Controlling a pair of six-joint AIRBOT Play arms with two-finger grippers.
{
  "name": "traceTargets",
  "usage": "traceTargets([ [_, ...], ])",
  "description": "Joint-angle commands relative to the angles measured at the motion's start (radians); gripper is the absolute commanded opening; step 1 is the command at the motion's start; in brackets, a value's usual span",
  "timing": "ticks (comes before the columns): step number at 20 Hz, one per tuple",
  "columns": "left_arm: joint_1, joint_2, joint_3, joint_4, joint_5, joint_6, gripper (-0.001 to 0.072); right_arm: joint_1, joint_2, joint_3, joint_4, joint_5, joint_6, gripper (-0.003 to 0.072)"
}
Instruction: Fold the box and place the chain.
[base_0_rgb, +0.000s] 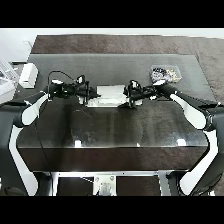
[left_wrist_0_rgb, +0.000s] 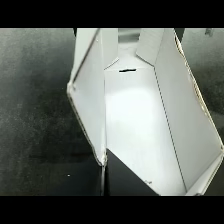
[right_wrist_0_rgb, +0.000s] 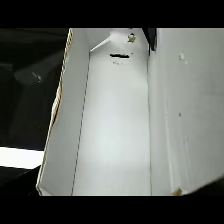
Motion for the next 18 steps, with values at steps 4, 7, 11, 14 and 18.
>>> traceTargets([
  [4, 0.001, 0.001, 0.001, 0.0, 0.0, 0.0, 0.002, -0.002, -0.003, 0.003, -0.007, 0.013, 0.014, 0.0694],
  [7, 0.001, 0.001, 0.001, 0.0, 0.0, 0.0, 0.002, -0.006, -0.003, 0.015, -0.024, 0.013, 0.032, 0.0694],
  [11, 0.001, 0.001, 0.001, 0.0, 0.0, 0.0, 0.002, -0.014, -0.003, 0.056, -0.041, 0.036, 0.059, 0.0695],
  [14, 0.001, 0.001, 0.001, 0.0, 0.0, 0.0, 0.002, -0.005, -0.005, 0.064, -0.093, 0.045, 0.071, 0.0694],
  [18, 0.001, 0.001, 0.001, 0.0, 0.0, 0.0, 0.002, -0.005, -0.044, 0.108, -0.116, 0.108, 0.114, 0.0694],
])
